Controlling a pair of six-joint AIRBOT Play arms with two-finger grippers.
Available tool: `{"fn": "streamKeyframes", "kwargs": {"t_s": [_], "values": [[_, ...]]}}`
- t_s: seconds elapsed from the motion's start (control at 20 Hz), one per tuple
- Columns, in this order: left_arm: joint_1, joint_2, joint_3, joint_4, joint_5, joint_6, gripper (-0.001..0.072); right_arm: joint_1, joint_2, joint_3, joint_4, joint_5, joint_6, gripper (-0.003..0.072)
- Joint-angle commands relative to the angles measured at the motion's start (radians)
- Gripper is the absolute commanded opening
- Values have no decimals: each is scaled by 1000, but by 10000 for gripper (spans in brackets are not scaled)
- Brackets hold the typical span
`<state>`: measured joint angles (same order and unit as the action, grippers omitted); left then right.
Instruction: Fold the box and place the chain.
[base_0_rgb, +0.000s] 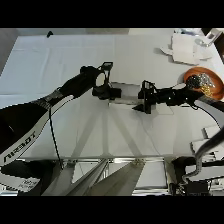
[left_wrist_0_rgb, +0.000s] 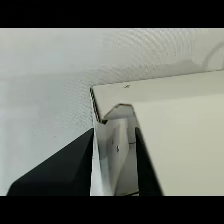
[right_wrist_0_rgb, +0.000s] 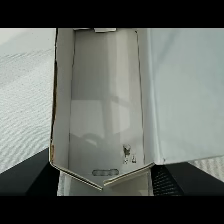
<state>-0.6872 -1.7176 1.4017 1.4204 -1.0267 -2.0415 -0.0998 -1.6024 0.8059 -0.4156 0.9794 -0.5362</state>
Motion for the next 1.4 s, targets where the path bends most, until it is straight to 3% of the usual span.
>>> {"fn": "streamKeyframes", "kwargs": {"t_s": [0.0,0.35,0.4,0.5,0.9,0.95,1.0,1.05,1.1,1.2,1.35], "values": [[-13,-24,9,10,-23,-107,274,0,0,1,2,1,0,516],[-14,-64,9,33,-95,-106,272,0,0,0,2,1,0,516],[-14,-66,9,31,-97,-106,231,0,0,0,2,1,0,516],[-13,-66,10,32,-96,-106,22,0,0,0,2,1,0,516],[-13,-37,11,30,-148,-105,20,0,0,1,2,1,0,516],[-13,-20,11,32,-166,-83,46,0,0,0,2,1,0,516],[-12,0,11,32,-188,-34,134,0,0,0,2,1,0,516],[-8,21,11,32,-206,14,279,0,0,1,2,1,0,516],[-2,47,11,32,-215,45,360,0,0,1,2,1,0,516],[11,99,11,31,-233,100,362,0,0,0,2,1,0,516],[29,169,11,28,-292,232,426,0,0,1,2,1,0,516]]}}
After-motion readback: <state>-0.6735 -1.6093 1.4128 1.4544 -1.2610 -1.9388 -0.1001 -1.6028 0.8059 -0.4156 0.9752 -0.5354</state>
